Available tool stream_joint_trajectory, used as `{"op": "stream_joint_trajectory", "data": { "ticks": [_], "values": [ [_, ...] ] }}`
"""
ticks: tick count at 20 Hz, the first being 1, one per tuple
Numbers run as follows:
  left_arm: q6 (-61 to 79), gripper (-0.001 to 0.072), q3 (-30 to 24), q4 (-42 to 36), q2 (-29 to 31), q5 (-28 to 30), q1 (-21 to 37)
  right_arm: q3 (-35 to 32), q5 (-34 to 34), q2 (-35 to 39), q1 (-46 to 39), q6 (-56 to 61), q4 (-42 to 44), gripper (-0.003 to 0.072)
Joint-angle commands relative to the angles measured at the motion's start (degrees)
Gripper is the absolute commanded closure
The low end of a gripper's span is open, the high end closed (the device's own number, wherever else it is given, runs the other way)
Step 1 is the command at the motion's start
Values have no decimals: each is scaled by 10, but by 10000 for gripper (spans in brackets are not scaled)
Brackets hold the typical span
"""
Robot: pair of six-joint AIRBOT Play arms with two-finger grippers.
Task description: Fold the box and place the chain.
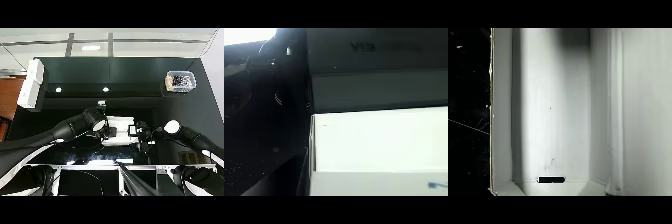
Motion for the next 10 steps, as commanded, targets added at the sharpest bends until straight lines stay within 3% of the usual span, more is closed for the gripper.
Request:
{"op": "stream_joint_trajectory", "data": {
  "ticks": [1, 8, 10],
  "values": [
    [-24, 478, 0, 8, -1, -5, -6, 0, 0, 0, 0, 0, 0, 265],
    [-48, 502, -14, 21, -1, 4, -14, 0, 0, 0, 0, 0, 0, 265],
    [-48, 663, -14, 20, -1, 10, -14, 0, 0, 0, 0, 0, 0, 265]
  ]
}}
